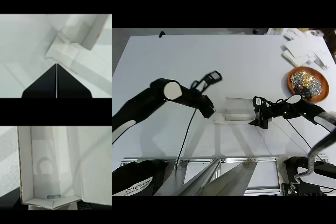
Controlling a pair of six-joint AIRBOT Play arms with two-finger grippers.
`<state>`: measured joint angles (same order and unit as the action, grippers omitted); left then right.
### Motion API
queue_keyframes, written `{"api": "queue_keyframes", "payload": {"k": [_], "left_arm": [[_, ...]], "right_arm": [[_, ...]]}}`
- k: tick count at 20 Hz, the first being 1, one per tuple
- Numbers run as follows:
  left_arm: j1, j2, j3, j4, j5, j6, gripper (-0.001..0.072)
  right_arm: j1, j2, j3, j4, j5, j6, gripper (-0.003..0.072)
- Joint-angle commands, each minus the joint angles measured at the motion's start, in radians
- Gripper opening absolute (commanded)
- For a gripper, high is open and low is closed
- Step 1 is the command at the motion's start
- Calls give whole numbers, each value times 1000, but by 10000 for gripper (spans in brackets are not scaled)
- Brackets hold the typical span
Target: Fold the box and place the chain.
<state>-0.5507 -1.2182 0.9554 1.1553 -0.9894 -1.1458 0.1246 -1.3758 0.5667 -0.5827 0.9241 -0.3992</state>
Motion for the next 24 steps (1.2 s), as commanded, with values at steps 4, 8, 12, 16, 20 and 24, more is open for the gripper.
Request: {"api": "queue_keyframes", "payload": {"k": [4, 8, 12, 16, 20, 24], "left_arm": [[128, -29, -103, -84, 101, -548, 9], [104, -151, -131, -234, 91, -470, 9], [74, -215, -131, -296, 69, -443, 9], [61, -220, -131, -332, 64, -425, 6], [61, -219, -131, -305, 56, -425, 5], [65, -216, -131, -264, 35, -430, 4]], "right_arm": [[0, 0, 0, 0, 0, -1, 278], [0, 0, 0, 0, 0, -1, 278], [0, 0, 0, 0, 0, -1, 278], [0, 0, 0, 0, 0, -1, 278], [0, 0, 0, 0, 0, -1, 278], [0, 0, 0, 0, 0, -1, 278]]}}
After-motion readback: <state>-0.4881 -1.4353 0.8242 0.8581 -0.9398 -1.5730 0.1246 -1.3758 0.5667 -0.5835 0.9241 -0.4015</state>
